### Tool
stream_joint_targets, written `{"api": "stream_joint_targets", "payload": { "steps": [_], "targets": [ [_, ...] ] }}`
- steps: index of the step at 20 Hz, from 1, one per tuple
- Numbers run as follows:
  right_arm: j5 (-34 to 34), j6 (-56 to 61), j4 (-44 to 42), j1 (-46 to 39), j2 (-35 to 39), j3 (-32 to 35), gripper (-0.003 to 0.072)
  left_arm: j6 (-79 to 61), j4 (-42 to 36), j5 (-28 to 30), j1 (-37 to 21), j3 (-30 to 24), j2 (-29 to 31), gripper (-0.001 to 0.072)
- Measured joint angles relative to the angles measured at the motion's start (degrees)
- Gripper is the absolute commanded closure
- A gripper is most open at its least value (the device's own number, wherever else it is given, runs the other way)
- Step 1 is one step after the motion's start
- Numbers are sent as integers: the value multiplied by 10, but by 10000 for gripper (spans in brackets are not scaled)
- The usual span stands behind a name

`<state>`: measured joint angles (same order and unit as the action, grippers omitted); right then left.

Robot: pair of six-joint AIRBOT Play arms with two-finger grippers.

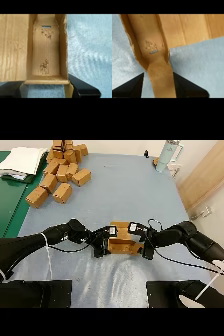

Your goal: Fold the box.

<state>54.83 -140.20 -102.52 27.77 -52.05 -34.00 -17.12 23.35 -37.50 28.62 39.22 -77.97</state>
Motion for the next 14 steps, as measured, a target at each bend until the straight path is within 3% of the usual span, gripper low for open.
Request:
{"api": "stream_joint_targets", "payload": {
  "steps": [2, 3, 4, 6, 8, 14],
  "targets": [
    [-19, -26, -3, 1, -11, 3, 175, 0, 0, 0, 0, 0, 0, 192],
    [-27, -37, -7, 1, -17, 4, 312, 0, 0, 0, 0, 0, 0, 191],
    [-35, -45, -12, 1, -22, 5, 381, 0, 0, 0, 0, 0, 0, 191],
    [-45, -64, -32, 2, -31, 5, 401, 0, 0, 0, 0, 0, 0, 191],
    [-52, -82, -51, 2, -35, 6, 507, 0, 0, 0, 0, 0, 0, 191],
    [-60, -119, -98, 6, -40, 6, 522, 0, 0, 0, 0, 0, 0, 191]
  ]
}}
